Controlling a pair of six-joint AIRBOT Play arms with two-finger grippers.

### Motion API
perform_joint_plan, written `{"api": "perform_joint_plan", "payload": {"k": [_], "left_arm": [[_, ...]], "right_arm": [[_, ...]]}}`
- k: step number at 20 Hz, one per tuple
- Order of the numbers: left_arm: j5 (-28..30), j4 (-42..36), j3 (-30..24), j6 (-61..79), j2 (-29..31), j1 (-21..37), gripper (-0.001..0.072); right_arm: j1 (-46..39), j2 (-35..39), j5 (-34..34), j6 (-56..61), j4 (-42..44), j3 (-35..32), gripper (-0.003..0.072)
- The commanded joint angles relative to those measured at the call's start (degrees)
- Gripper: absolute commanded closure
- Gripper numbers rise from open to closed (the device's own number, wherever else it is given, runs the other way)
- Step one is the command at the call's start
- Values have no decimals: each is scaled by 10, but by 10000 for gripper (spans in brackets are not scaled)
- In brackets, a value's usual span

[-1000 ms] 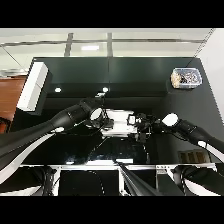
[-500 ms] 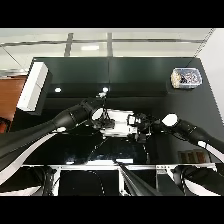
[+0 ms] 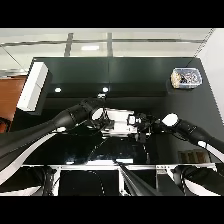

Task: Fold the box and place the chain.

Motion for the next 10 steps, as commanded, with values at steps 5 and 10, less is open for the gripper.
{"api": "perform_joint_plan", "payload": {"k": [5, 10], "left_arm": [[2, 0, 0, -15, 0, 0, 682], [-4, 1, 0, -15, 0, 0, 683]], "right_arm": [[0, 0, 1, 0, 0, 0, 555], [0, 23, 11, 47, -41, 0, 50]]}}
